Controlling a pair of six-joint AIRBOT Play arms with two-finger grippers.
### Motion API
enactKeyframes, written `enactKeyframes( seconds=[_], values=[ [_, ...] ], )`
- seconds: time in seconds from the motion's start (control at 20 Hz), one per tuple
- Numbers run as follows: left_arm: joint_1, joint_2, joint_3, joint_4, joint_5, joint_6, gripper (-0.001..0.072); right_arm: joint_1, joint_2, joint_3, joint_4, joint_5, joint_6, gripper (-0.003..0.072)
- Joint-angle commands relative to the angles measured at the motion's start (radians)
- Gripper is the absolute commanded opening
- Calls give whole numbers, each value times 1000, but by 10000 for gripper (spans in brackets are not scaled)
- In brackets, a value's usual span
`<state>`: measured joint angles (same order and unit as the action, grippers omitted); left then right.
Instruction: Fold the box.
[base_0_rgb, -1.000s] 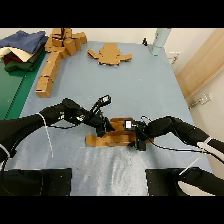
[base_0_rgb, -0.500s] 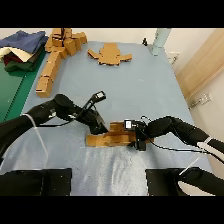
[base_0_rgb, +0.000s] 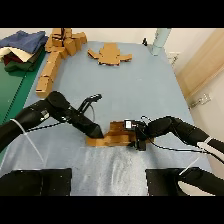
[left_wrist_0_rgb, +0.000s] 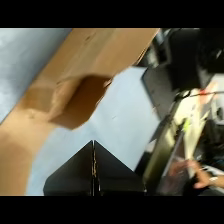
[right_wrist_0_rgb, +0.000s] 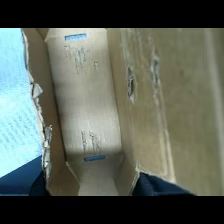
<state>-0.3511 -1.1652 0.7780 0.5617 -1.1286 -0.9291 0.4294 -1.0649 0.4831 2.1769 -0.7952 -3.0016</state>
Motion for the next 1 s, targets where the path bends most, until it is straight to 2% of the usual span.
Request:
enactKeyframes(
  seconds=[0.0, 0.25, 0.4, 0.5, 0.95],
  values=[
    [-63, -72, 48, -189, 116, -85, 11, 1, -1, 0, 0, 0, 0, 596],
    [-58, -248, 182, -159, 235, -96, 9, 1, -1, 0, 0, 0, 0, 596],
    [-59, -317, 196, -12, 311, -223, 8, 1, -1, 0, 0, 0, 0, 596],
    [-70, -355, 196, 50, 313, -292, 8, 1, -1, 0, 0, 0, 0, 596],
    [-102, -380, 206, 67, 315, -244, 9, 1, -1, 0, 0, 0, 0, 596]
  ],
)
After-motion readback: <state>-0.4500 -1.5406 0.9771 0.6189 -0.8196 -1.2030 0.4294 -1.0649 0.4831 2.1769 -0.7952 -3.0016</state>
